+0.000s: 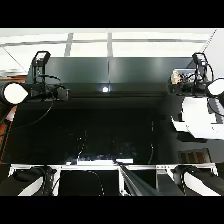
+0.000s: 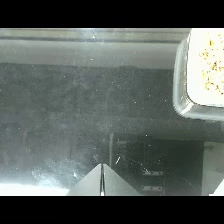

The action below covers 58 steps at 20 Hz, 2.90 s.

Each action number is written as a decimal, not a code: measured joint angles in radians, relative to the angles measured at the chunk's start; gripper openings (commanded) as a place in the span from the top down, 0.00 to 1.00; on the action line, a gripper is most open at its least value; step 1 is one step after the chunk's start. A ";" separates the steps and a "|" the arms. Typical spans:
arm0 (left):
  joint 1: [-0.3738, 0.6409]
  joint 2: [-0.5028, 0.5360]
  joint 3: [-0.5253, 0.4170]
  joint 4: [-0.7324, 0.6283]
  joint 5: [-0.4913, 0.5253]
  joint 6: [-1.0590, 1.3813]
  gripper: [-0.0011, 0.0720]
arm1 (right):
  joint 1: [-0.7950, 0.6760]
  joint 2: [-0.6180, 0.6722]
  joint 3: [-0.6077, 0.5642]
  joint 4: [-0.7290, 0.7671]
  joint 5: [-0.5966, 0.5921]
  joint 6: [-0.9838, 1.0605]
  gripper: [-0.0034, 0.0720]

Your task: Fold the box and place the chain.

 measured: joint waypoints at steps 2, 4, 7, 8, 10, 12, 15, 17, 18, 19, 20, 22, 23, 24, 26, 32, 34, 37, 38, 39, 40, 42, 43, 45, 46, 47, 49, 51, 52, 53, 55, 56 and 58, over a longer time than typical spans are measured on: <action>0.000 0.000 0.000 0.000 0.000 0.000 0.95 | 0.000 0.000 0.000 0.000 0.000 0.000 0.94; 0.000 0.000 0.000 0.000 0.000 0.000 0.95 | 0.000 0.000 0.000 0.000 0.000 0.000 0.94; 0.000 0.000 0.000 0.000 0.000 0.000 0.95 | 0.000 0.000 0.000 0.000 0.000 0.000 0.94; 0.000 0.000 0.000 0.000 0.000 0.000 0.95 | 0.000 0.000 0.000 0.000 0.000 0.000 0.94; 0.000 0.000 0.000 0.000 0.000 0.000 0.95 | 0.000 0.000 0.000 0.001 -0.002 0.000 0.93; 0.000 0.000 0.000 0.000 0.000 0.000 0.95 | 0.000 0.000 0.000 0.008 -0.037 0.000 0.94; 0.000 0.000 0.000 0.000 0.000 0.000 0.95 | 0.000 0.000 0.000 0.053 -0.140 0.005 0.94; 0.000 0.000 0.000 0.000 0.000 0.000 0.95 | 0.000 0.000 0.000 0.083 -0.196 0.006 0.93; 0.000 0.000 0.000 0.000 0.000 0.000 0.95 | 0.000 0.000 0.000 0.098 -0.230 0.006 0.93; 0.000 0.000 0.000 -0.001 0.001 0.000 0.95 | -0.002 -0.001 0.000 0.101 -0.270 0.006 0.93; 0.000 0.000 0.000 -0.005 0.009 0.000 0.95 | -0.006 -0.001 0.000 0.087 -0.312 0.004 0.93; 0.000 0.000 0.000 -0.017 0.047 0.000 0.95 | -0.023 -0.001 0.000 0.040 -0.388 0.000 0.93; 0.000 0.000 0.000 -0.020 0.072 0.000 0.95 | -0.033 -0.001 0.000 0.019 -0.415 -0.001 0.93; 0.000 -0.001 0.000 -0.024 0.097 0.000 0.95 | -0.045 -0.001 0.000 0.002 -0.435 -0.002 0.76; 0.000 -0.005 0.000 -0.030 0.145 0.000 0.95 | -0.077 -0.002 0.000 -0.024 -0.466 -0.004 0.00; 0.000 -0.060 0.000 -0.068 0.226 -0.001 0.01 | -0.335 -0.071 0.029 -0.237 -0.440 0.035 0.01; 0.000 -0.092 0.000 -0.115 0.218 -0.004 0.01 | -0.503 -0.130 0.103 -0.288 -0.352 0.138 0.01; 0.001 -0.137 0.001 -0.158 0.177 -0.003 0.01 | -0.711 -0.232 0.237 -0.325 -0.084 0.135 0.01; 0.001 -0.146 0.001 -0.166 0.160 -0.003 0.01 | -0.755 -0.265 0.271 -0.327 0.017 0.073 0.01; 0.001 -0.154 0.001 -0.171 0.151 -0.003 0.01 | -0.788 -0.298 0.298 -0.327 0.123 -0.010 0.01; 0.001 -0.159 0.001 -0.175 0.137 -0.003 0.01 | -0.807 -0.329 0.315 -0.326 0.225 -0.082 0.01; 0.001 -0.166 0.001 -0.180 0.130 -0.003 0.01 | -0.819 -0.376 0.339 -0.313 0.361 -0.190 0.01; 0.001 -0.168 0.001 -0.183 0.130 -0.003 0.01 | -0.816 -0.394 0.345 -0.306 0.415 -0.230 0.01; 0.001 -0.171 0.001 -0.192 0.114 -0.003 0.01 | -0.806 -0.414 0.354 -0.302 0.477 -0.282 0.24; 0.001 -0.171 0.001 -0.196 0.112 -0.003 0.01 | -0.802 -0.421 0.357 -0.303 0.512 -0.299 0.37; 0.001 -0.172 0.001 -0.198 0.108 -0.003 0.01 | -0.799 -0.425 0.359 -0.304 0.530 -0.311 0.56; 0.001 -0.172 0.001 -0.214 0.103 -0.012 0.01 | -0.797 -0.430 0.361 -0.310 0.558 -0.326 0.94; 0.001 -0.173 0.001 -0.227 0.096 -0.019 0.01 | -0.794 -0.423 0.362 -0.307 0.582 -0.336 0.94; 0.001 -0.173 0.001 -0.232 0.097 -0.023 0.01 | -0.792 -0.411 0.362 -0.284 0.583 -0.339 0.94; 0.001 -0.173 0.001 -0.235 0.097 -0.025 0.01 | -0.789 -0.392 0.362 -0.254 0.582 -0.344 0.94; 0.001 -0.173 0.001 -0.235 0.096 -0.026 0.01 | -0.780 -0.339 0.362 -0.163 0.584 -0.352 0.94; 0.001 -0.173 0.001 -0.235 0.096 -0.026 0.01 | -0.771 -0.306 0.357 -0.104 0.578 -0.354 0.94; 0.001 -0.173 0.001 -0.235 0.093 -0.026 0.01 | -0.736 -0.230 0.329 0.015 0.568 -0.362 0.94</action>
